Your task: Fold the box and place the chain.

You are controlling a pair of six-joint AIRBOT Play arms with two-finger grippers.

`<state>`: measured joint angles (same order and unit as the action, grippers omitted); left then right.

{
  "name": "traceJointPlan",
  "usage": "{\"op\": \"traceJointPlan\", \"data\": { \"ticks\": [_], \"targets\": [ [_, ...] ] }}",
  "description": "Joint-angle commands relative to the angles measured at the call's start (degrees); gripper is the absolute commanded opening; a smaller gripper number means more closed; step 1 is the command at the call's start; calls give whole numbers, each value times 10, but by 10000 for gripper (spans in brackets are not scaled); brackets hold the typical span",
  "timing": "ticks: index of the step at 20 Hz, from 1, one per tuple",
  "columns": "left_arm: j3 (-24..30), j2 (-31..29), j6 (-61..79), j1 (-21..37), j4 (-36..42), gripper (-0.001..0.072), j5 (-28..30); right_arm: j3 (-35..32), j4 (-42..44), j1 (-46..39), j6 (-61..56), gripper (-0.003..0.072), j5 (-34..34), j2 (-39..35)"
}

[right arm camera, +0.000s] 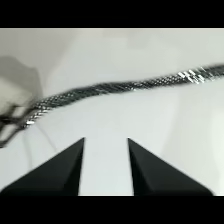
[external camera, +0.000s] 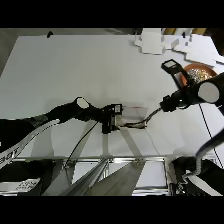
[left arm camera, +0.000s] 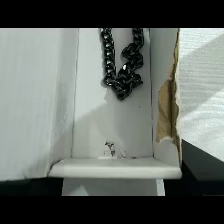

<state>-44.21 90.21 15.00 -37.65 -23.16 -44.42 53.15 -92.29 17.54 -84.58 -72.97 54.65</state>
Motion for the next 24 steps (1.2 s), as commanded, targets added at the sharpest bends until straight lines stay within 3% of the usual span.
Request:
{"op": "traceJointPlan", "data": {
  "ticks": [1, 9, 17, 24],
  "targets": [
    [0, 0, 0, 0, 0, 211, 0, -19, -7, -116, 6, 378, 14, 46],
    [0, 0, 0, 0, 0, 211, 0, -21, 41, -130, 6, 378, 118, 167],
    [0, 0, 0, 0, 0, 211, 0, -21, 41, -130, 6, 377, 138, 237],
    [0, 0, 0, 0, 0, 211, 0, -21, 41, -130, 6, 351, 146, 247]
  ]
}}
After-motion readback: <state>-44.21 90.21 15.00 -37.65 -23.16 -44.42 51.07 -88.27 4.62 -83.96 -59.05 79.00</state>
